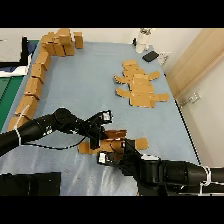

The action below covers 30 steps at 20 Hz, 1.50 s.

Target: Fold the box.

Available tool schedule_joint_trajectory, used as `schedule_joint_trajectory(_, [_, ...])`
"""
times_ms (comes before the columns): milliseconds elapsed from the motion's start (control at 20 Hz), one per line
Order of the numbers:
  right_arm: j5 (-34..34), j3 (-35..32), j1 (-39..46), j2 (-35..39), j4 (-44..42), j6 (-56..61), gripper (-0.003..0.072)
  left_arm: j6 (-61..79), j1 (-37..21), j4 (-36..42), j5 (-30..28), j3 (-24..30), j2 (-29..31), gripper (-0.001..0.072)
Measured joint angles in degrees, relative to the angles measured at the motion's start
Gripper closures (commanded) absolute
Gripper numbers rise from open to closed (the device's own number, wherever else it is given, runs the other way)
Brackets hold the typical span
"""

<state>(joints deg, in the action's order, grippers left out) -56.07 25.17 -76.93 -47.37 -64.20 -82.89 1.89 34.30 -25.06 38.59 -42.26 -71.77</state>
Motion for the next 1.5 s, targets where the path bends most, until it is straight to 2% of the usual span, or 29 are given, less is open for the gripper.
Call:
schedule_joint_trajectory(350, [-1.14,1.70,0.00,0.04,-0.31,6.23,0.0116,0.00,0.00,0.02,-0.02,0.00,0.02,0.0698])
schedule_joint_trajectory(700, [0.50,2.40,0.13,0.04,-0.42,8.76,0.0111,0.02,0.00,0.00,0.00,0.00,0.00,0.0698])
schedule_joint_trajectory(750, [0.66,2.43,0.15,0.04,-0.35,8.92,0.0083,0.02,0.00,0.00,0.00,0.00,0.00,0.0698])
schedule_joint_trajectory(800, [0.90,2.45,0.15,0.04,-0.44,8.94,-0.0028,0.02,0.00,0.00,0.00,0.00,0.00,0.0698])
schedule_joint_trajectory(1150, [0.13,2.40,1.68,0.24,-3.43,6.12,-0.0026,0.02,0.00,0.02,0.00,0.00,0.02,0.0698])
schedule_joint_trajectory(1300, [-1.27,1.42,2.27,2.43,-4.20,5.57,-0.0026,0.02,0.00,0.02,0.00,0.00,0.02,0.0698])
schedule_joint_trajectory(1500, [0.20,-2.62,2.64,9.84,-3.39,4.63,-0.0027,0.00,0.00,0.02,0.00,0.00,0.00,0.0698])
